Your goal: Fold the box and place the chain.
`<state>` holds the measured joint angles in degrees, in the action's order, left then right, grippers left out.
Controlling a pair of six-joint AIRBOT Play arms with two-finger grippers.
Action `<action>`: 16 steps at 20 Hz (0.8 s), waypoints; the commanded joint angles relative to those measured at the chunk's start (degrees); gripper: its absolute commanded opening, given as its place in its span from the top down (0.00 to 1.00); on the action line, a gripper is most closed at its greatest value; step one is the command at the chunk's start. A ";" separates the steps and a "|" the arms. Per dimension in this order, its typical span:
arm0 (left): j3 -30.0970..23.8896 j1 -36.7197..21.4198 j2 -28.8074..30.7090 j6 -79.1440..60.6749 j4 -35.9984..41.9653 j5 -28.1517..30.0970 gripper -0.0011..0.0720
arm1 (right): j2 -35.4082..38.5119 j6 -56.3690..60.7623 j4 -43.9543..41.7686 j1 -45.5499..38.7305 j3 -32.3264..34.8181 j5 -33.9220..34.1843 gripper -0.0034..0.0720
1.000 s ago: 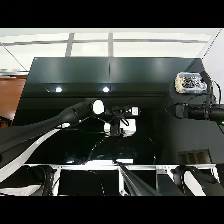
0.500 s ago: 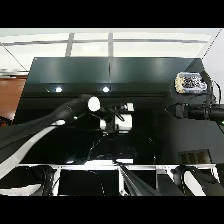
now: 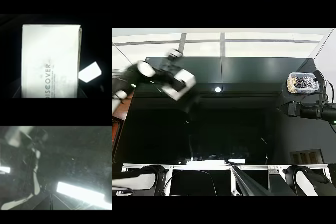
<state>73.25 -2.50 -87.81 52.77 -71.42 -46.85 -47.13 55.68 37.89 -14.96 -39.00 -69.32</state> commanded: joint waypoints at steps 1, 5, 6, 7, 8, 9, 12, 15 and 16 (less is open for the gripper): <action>14.40 -13.70 -10.80 9.75 -1.44 -3.50 0.66 | 0.07 1.42 -0.37 -0.02 0.00 0.13 0.94; 31.30 -16.76 -23.93 10.73 -2.82 -4.59 0.66 | 0.07 3.58 -0.35 -0.04 -0.02 0.59 0.94; 34.10 -16.65 -26.45 10.73 -2.84 -4.11 0.66 | 0.07 3.91 -0.35 -0.02 -0.02 1.42 0.94; 36.70 -16.39 -28.92 10.73 -2.91 -3.89 0.66 | 0.07 3.96 -0.35 -0.02 -0.02 2.51 0.94; 38.82 -16.13 -31.17 10.80 -2.91 -4.46 0.66 | 0.07 4.11 -0.35 -0.04 -0.02 3.34 0.94; 40.89 -15.87 -33.42 10.78 -2.91 -5.92 0.66 | 0.07 4.13 -0.35 -0.02 -0.02 3.91 0.94; 42.03 -15.08 -35.91 10.80 -3.58 -6.97 0.03 | 0.07 4.13 -0.35 -0.04 -0.02 4.00 0.94; 45.88 -14.23 -34.73 11.08 -5.42 -10.56 0.01 | 0.07 4.11 -0.35 -0.04 -0.02 3.74 0.94; 47.17 -13.94 -32.89 11.28 -6.21 -11.34 0.01 | 0.07 4.09 -0.35 -0.04 -0.02 3.76 0.94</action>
<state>116.73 -17.12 -121.67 63.61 -75.75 -55.02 -47.13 59.68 37.56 -14.96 -39.00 -65.78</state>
